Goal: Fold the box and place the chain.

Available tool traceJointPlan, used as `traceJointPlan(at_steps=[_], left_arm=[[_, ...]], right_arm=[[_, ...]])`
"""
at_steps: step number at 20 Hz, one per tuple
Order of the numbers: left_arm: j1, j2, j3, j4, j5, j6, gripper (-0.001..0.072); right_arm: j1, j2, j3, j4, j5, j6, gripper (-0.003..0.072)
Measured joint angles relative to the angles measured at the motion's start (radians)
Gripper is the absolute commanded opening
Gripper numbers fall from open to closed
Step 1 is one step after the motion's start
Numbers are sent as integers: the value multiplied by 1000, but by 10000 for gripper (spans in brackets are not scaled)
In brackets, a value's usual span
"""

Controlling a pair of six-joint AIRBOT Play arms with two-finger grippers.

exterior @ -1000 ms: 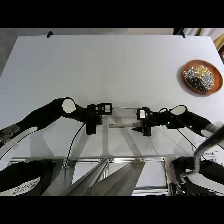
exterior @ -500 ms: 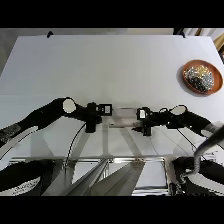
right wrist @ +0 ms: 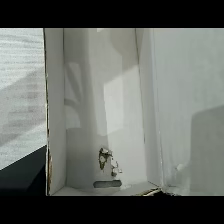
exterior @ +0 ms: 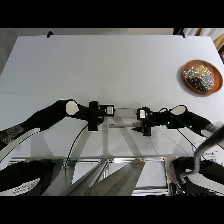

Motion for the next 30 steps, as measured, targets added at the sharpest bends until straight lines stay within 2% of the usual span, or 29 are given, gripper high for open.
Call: traceJointPlan(at_steps=[9, 15, 22, 30], left_arm=[[-42, 0, 0, 7, 23, 31, 152], [-50, 19, 0, 19, -44, 41, 151], [-34, 67, 0, 26, -61, 43, 153], [-39, 70, 0, 23, -93, 179, 154]], right_arm=[[0, 0, 0, 0, 1, 0, 399], [0, 0, 0, -3, 3, -2, 399], [0, 0, 0, 0, 1, 0, 399], [0, 0, 0, 0, 0, 0, 399]])
